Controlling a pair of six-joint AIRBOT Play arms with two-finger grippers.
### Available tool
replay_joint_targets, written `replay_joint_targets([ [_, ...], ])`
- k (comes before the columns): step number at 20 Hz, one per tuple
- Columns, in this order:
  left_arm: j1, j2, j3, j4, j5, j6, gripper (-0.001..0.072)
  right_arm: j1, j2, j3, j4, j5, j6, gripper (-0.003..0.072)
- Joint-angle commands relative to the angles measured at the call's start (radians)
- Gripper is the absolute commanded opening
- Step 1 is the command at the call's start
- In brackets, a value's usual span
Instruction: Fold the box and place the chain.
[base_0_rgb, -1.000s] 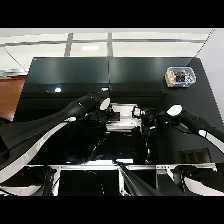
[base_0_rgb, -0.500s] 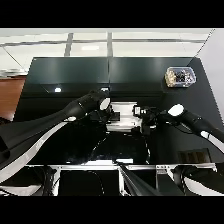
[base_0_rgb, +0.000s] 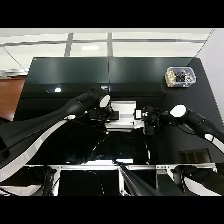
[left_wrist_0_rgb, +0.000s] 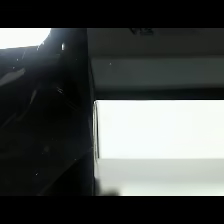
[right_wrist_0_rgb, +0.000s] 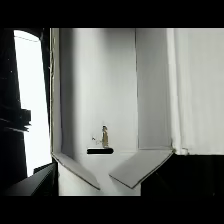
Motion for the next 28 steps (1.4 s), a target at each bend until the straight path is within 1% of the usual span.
replay_joint_targets([
  [1,0.000,0.000,0.010,0.003,0.000,-0.001,0.0025,0.000,0.003,0.001,0.026,0.014,-0.001,0.0649],
  [4,0.000,0.000,0.010,0.004,-0.001,-0.001,0.0025,0.002,0.003,0.001,0.051,0.013,-0.007,0.0647],
  [15,0.000,-0.003,0.010,0.031,-0.015,-0.001,0.0026,0.002,0.002,0.001,0.051,-0.011,-0.008,0.0648],
  [21,-0.001,-0.032,0.010,-0.008,-0.022,-0.001,0.0026,0.002,-0.001,0.001,0.051,-0.014,-0.010,0.0647],
  [23,0.000,-0.032,0.010,-0.008,-0.023,-0.001,0.0026,0.002,-0.001,0.001,0.051,-0.013,-0.014,0.0451],
  [24,0.000,-0.032,0.010,-0.008,-0.023,-0.001,0.0026,0.002,-0.001,0.001,0.051,-0.013,-0.014,0.0432],
  [25,0.000,-0.032,0.010,-0.008,-0.023,-0.001,0.0026,0.002,-0.001,0.001,0.052,-0.006,-0.013,0.0295],
  [26,0.000,-0.032,0.010,-0.008,-0.023,-0.001,0.0026,0.002,-0.001,0.001,0.052,-0.001,-0.012,0.0193],
  [28,0.000,-0.032,0.010,-0.008,-0.023,-0.001,0.0026,0.002,-0.001,0.001,0.103,0.010,-0.012,0.0189],
])
